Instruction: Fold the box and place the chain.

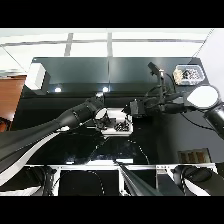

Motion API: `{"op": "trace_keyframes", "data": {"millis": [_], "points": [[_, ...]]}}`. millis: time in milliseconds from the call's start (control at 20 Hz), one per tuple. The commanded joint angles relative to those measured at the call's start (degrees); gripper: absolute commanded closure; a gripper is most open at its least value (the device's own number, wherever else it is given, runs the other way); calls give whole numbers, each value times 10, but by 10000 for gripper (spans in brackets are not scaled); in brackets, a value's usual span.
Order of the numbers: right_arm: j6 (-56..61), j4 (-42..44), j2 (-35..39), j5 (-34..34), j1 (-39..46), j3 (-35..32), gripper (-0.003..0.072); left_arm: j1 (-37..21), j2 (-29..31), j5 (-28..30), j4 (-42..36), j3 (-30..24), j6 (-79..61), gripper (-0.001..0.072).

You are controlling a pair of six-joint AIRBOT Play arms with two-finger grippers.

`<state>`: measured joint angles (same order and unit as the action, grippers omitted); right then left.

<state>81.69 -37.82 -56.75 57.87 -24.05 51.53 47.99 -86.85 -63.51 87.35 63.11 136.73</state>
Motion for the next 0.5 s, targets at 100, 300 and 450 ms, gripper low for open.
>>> {"op": "trace_keyframes", "data": {"millis": [100,300,450], "points": [[-12,-3,-10,20,-5,26,670,0,0,0,0,0,0,680],[-6,-3,-10,59,-5,119,671,0,0,0,0,0,0,680],[2,-19,-12,65,-5,129,671,0,0,0,0,0,0,680]]}}
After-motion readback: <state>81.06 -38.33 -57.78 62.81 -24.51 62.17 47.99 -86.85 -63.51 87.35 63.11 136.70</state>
